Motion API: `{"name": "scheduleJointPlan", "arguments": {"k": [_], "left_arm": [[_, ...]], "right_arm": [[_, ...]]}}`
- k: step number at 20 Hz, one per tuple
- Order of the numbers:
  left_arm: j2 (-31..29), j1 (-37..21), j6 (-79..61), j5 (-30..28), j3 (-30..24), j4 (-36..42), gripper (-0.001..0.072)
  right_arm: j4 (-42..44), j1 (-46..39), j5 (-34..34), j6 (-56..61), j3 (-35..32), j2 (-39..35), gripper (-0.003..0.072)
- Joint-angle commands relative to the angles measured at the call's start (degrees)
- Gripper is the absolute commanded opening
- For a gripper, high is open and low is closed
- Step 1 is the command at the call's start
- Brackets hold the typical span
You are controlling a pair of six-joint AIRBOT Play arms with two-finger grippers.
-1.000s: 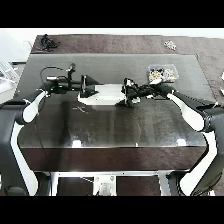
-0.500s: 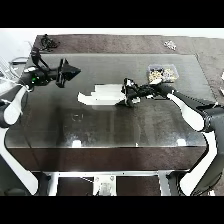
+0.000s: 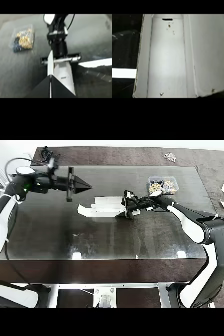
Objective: Fold the box and place the chain.
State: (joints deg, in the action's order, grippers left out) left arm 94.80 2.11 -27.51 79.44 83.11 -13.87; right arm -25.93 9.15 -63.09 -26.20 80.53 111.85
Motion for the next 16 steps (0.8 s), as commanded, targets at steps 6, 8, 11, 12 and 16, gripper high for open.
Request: {"name": "scheduleJointPlan", "arguments": {"k": [6,8,11,12,16], "left_arm": [[4.92,7.58,0.22,-17.68,-9.35,-2.05,0.0017],[5.7,7.58,-0.44,-21.68,-9.07,-0.55,0.0017],[7.58,7.58,-1.03,-23.47,-5.73,0.94,0.0017],[8.41,7.58,-0.96,-23.65,-4.09,1.01,0.0017],[11.91,7.58,0.55,-26.6,2.67,1.03,0.0019]], "right_arm": [[0.0,0.07,0.0,0.02,0.0,0.0,0.0588],[0.0,0.07,0.0,0.02,0.0,0.02,0.0588],[0.0,0.07,0.0,0.02,0.0,0.0,0.0588],[0.0,0.07,0.0,0.02,0.0,0.02,0.0588],[0.0,0.07,0.0,0.02,0.0,0.0,0.0588]]}}
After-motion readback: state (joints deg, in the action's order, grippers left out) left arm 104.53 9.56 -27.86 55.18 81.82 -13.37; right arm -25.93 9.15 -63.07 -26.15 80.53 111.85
